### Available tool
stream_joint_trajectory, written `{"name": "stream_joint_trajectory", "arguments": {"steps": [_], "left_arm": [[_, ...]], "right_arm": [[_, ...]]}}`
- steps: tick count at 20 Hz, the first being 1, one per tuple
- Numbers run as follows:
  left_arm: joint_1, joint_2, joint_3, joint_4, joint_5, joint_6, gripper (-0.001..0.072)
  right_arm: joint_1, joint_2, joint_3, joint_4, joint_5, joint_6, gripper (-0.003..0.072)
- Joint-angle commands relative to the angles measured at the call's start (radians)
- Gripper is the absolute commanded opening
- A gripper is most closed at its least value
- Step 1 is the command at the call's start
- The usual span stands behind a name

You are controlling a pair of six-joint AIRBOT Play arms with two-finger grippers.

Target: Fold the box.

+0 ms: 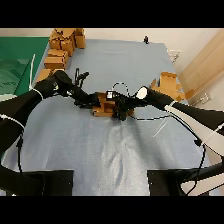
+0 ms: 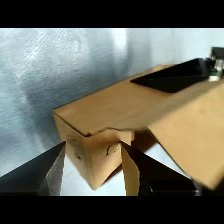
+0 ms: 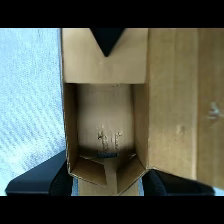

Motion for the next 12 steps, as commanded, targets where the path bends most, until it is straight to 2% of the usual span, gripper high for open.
{"name": "stream_joint_trajectory", "arguments": {"steps": [1,3,9,12], "left_arm": [[-0.047,0.0,0.006,0.084,0.089,-0.154,0.0526],[-0.08,0.0,0.029,0.153,0.117,-0.229,0.0526],[-0.216,-0.005,0.143,0.547,0.097,-0.507,0.0526],[-0.24,-0.039,0.154,0.571,0.013,-0.519,0.0526]], "right_arm": [[0.0,0.0,0.0,0.0,0.0,0.001,0.051],[0.0,0.0,0.0,0.001,0.0,0.001,0.051],[0.0,0.0,0.0,0.002,0.0,0.001,0.051],[0.0,0.0,0.0,0.003,0.0,0.001,0.051]]}}
